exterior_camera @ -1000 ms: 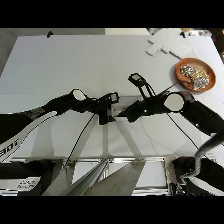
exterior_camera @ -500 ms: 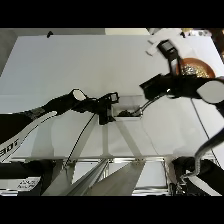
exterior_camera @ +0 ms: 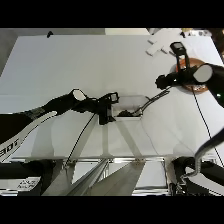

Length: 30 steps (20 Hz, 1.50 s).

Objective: Fold the box and place the chain.

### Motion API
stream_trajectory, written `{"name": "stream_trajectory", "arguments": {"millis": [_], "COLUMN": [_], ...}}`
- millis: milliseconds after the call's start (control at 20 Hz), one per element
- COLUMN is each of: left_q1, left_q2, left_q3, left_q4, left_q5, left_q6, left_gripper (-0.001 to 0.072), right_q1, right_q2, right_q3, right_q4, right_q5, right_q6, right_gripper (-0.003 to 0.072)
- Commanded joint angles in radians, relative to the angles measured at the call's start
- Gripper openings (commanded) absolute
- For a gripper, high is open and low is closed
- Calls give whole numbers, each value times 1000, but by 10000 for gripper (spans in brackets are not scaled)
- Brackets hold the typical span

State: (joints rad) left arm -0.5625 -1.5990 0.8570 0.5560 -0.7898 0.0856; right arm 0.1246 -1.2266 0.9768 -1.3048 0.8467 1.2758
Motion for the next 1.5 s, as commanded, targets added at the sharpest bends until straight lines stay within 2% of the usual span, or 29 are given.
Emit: {"name": "stream_trajectory", "arguments": {"millis": [0, 250, 550, 600, 650, 1000, 1100, 1200, 1350, 1450], "left_q1": [0, 0, 0, 0, 0, 0, 0, 0, 0, 0], "left_q2": [0, 0, 0, 0, 0, 0, 0, 0, 0, 0], "left_q3": [1, 1, 1, 1, 1, 1, 1, 1, 1, 1], "left_q4": [0, 0, 0, 0, 0, 0, 0, 0, 0, 0], "left_q5": [0, 0, 0, 0, 0, 0, 0, 0, 0, 0], "left_q6": [0, 0, 0, 0, 0, 0, 0, 0, 0, 0], "left_gripper": [12, 12, 12, 12, 12, 12, 12, 12, 12, 12], "right_q1": [35, 90, 90, 90, 90, 90, 89, 90, 90, 90], "right_q2": [-150, -237, -241, -241, -241, -257, -262, -267, -266, -266], "right_q3": [2, 2, 2, 2, 2, 2, 2, 2, 2, 2], "right_q4": [-8, -9, -87, -87, -87, -86, -87, -87, -87, -87], "right_q5": [34, 64, 90, 90, 88, 31, 31, 29, 41, 58], "right_q6": [-1, 21, 120, 120, 121, 139, 138, 139, 138, 137], "right_gripper": [345, 342, 339, 317, 290, 290, 221, 202, 65, 21]}}
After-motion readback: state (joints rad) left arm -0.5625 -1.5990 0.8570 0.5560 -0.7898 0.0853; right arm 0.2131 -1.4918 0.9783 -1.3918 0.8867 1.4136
